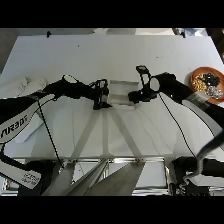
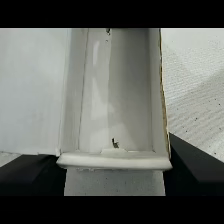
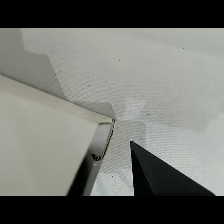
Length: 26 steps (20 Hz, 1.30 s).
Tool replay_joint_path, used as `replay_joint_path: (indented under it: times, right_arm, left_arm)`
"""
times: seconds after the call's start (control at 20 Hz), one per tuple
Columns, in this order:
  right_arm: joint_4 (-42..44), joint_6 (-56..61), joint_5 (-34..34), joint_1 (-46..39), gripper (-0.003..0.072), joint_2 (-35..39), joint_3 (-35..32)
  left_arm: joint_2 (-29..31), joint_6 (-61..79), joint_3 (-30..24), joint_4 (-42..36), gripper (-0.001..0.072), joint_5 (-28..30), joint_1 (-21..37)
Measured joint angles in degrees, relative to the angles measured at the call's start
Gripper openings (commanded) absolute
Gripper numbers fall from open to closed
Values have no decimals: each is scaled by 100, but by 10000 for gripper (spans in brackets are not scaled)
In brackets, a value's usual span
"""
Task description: Fold the box and place the chain.
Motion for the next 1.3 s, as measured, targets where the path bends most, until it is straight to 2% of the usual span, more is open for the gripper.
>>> replay_joint_path:
  times: [0.3,0.55,0.65,0.75,0.9,0.95,1.1,1.15,1.2,1.25,1.3]
  right_arm:
    - [-116,328,-2,83,304,-44,96]
    - [-428,468,293,372,302,-361,579]
    - [-529,579,599,431,210,-538,717]
    - [-592,640,774,452,207,-645,793]
    - [-632,866,909,476,36,-723,850]
    - [-629,922,901,476,13,-737,857]
    - [-634,997,894,483,13,-754,874]
    - [-632,1012,883,483,18,-758,874]
    - [-627,1025,870,483,144,-761,876]
    - [-623,1014,844,483,378,-761,879]
    - [-581,1016,798,485,429,-763,892]
  left_arm:
    - [0,2,0,0,300,0,0]
    - [0,0,0,-2,300,0,0]
    - [0,7,0,0,300,0,0]
    - [0,7,0,2,300,0,0]
    - [0,-9,0,-2,300,0,2]
    - [0,-13,0,-4,300,0,2]
    - [0,-9,0,-4,300,0,2]
    - [0,-9,-2,-4,300,0,2]
    - [0,-9,0,-4,300,0,2]
    - [0,13,0,2,300,-2,2]
    - [0,17,0,2,300,-2,2]
